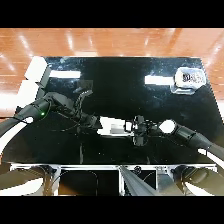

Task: Fold the box and place the chain.

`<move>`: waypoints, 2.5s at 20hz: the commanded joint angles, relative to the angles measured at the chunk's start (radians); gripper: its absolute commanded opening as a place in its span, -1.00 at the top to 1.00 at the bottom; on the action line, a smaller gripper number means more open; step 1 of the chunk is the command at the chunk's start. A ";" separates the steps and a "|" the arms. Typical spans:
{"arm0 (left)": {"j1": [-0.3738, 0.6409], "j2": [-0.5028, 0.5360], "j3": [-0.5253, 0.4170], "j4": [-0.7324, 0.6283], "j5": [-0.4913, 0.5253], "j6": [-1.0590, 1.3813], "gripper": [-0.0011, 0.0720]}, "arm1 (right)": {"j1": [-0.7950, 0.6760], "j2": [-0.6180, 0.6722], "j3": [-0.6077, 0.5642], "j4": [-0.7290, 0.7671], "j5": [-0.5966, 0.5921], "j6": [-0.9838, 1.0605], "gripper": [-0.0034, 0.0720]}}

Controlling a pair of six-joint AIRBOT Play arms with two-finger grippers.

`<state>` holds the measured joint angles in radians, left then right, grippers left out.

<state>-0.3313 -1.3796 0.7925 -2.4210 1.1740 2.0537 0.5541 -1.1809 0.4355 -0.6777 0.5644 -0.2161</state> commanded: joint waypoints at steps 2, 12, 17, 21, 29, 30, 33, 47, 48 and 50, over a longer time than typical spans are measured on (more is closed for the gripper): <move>-0.004 0.000 0.005 -0.033 0.026 -0.024 -0.76 | 0.001 0.000 0.000 0.000 0.000 0.000 -0.41; -0.152 0.087 0.011 0.163 -0.249 -0.266 -0.76 | 0.001 0.000 0.000 0.000 0.000 0.026 -0.79; -0.208 0.093 0.011 0.240 -0.301 -0.361 -0.76 | 0.001 0.000 0.000 0.000 -0.002 0.026 -0.79; -0.246 0.093 0.011 0.241 -0.350 -0.403 -0.76 | 0.001 0.000 0.000 0.000 -0.011 0.026 -0.77; -0.301 0.093 0.011 0.272 -0.423 -0.473 -0.76 | 0.001 0.000 0.000 0.000 -0.011 0.026 -0.76; -0.317 0.093 0.011 0.310 -0.433 -0.502 -0.76 | 0.001 0.000 0.000 0.000 -0.011 0.026 -0.76; -0.347 0.093 0.011 0.408 -0.438 -0.565 -0.76 | 0.001 0.000 0.000 0.000 -0.011 0.026 -0.76; -0.262 0.180 0.008 0.431 -0.367 -0.457 -0.76 | 0.001 0.000 0.000 0.000 -0.010 0.026 -0.76; -0.262 0.180 0.004 0.431 -0.379 -0.447 -0.76 | 0.001 0.000 0.000 0.000 -0.010 0.026 -0.76; -0.262 0.186 -0.015 0.431 -0.411 -0.440 -0.76 | 0.001 0.000 0.000 0.000 -0.010 0.031 -0.76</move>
<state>-0.5968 -1.2030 0.7921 -1.9930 0.7956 1.5879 0.5549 -1.1816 0.4355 -0.6792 0.5529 -0.1905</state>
